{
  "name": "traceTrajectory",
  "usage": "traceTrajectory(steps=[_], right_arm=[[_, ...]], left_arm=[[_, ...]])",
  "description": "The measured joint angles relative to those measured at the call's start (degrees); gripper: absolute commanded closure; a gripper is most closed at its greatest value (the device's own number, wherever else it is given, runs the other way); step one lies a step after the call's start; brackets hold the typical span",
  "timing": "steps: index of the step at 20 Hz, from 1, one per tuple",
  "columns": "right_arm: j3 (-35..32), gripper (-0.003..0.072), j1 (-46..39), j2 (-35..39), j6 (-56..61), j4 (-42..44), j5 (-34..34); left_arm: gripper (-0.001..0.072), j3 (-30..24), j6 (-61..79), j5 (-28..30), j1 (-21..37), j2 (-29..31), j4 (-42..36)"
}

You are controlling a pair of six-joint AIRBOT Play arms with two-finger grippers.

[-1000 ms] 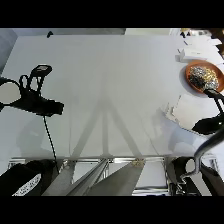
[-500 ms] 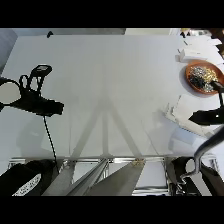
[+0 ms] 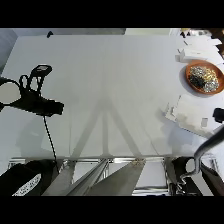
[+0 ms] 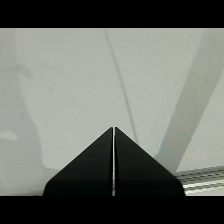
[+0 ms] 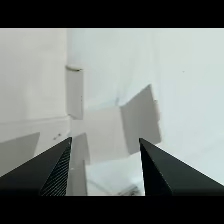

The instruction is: Fold the box and place the chain.

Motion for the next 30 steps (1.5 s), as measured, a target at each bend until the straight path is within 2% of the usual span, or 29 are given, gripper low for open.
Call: traceTrajectory(steps=[1, 3, 9, 10, 11, 12, 15, 16, 17, 23, 27, 30], right_arm=[[1.7, 0.0221, -1.38, -1.77, 0.07, -0.81, 0.57], [5.75, 0.0093, -4.22, -6.8, -0.04, -1.46, 3.39], [12.48, 0.0098, -8.85, -23.15, -1.42, -1.66, 13.9], [12.83, 0.0124, -9.09, -25.11, -1.57, -1.57, 14.47], [13.07, 0.0191, -9.29, -26.62, -1.7, -1.36, 14.62], [13.22, 0.029, -9.4, -27.82, -1.81, -1.03, 14.53], [13.55, 0.0476, -9.62, -29.83, -3.02, 0.17, 13.03], [13.6, 0.0606, -9.64, -30.21, -3.87, 1.11, 12.33], [13.62, 0.0665, -9.66, -30.4, -4.87, 2.45, 11.78], [13.64, 0.0666, -5.68, -28.15, -16.59, 13.53, 12.22], [11.89, 0.0666, 1.36, -18.18, -22.71, 19.93, 8.94], [6.58, 0.0666, 5.38, -7.85, -25.83, 29.09, 4.31]], left_arm=[[0.07, 0.0, -0.02, 0.0, 0.0, 0.0, 0.0], [0.07, 0.0, 0.0, 0.0, 0.0, 0.0, 0.0], [0.07, 0.0, 0.0, -0.02, 0.0, 0.0, 0.0], [0.07, 0.0, 0.0, 0.0, 0.0, 0.0, 0.0], [0.07, 0.0, -0.02, -0.02, 0.0, 0.0, 0.0], [0.07, 0.0, -0.02, 0.0, 0.0, 0.0, 0.0], [0.07, 0.0, -0.02, 0.0, 0.0, 0.0, 0.0], [0.07, 0.0, -0.02, 0.0, 0.0, 0.0, 0.0], [0.07, 0.0, 0.0, 0.0, 0.0, 0.0, 0.0], [0.07, 0.0, -0.02, 0.0, 0.0, 0.0, 0.0], [0.07, 0.0, 0.0, -0.02, 0.0, 0.0, 0.0], [0.07, 0.0, -0.02, 0.0, 0.0, 0.0, 0.0]])
